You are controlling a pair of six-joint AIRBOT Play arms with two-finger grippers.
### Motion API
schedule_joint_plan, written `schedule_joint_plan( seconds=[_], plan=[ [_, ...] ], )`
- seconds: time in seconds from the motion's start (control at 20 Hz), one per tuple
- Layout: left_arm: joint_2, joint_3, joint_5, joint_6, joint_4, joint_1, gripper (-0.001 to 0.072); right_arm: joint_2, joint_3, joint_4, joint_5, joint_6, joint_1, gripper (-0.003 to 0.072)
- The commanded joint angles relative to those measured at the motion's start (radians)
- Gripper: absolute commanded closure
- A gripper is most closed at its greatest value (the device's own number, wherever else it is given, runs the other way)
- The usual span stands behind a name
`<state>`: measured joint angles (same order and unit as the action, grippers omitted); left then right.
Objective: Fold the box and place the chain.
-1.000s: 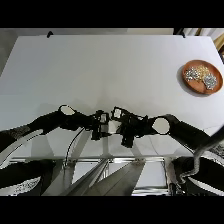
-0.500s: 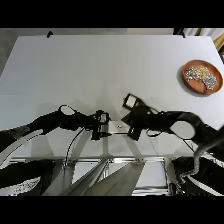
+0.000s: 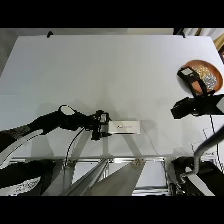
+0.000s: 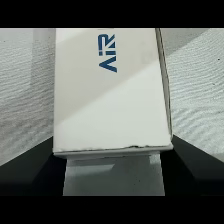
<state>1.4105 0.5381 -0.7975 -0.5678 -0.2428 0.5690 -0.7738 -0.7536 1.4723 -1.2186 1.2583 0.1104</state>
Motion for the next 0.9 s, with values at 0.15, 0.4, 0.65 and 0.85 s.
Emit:
schedule_joint_plan(
  seconds=[0.15, 0.4, 0.65, 0.85],
  plan=[
    [-0.001, 0.0, 0.0, 0.0, 0.0, 0.0, 0.0557, -0.211, -0.006, 0.0, -0.251, 0.025, -0.144, 0.0671],
    [-0.001, 0.0, 0.0, 0.0, 0.0, 0.0, 0.0557, -0.284, -0.006, 0.0, -0.214, 0.147, -0.144, 0.0671],
    [-0.001, 0.0, 0.0, 0.0, 0.0, 0.0, 0.0557, -0.284, -0.006, -0.021, -0.191, 0.148, -0.144, 0.0671],
    [-0.001, 0.0, 0.0, 0.0, 0.0, 0.0, 0.0557, -0.284, -0.006, -0.021, -0.191, 0.148, -0.144, 0.0671]
  ],
)
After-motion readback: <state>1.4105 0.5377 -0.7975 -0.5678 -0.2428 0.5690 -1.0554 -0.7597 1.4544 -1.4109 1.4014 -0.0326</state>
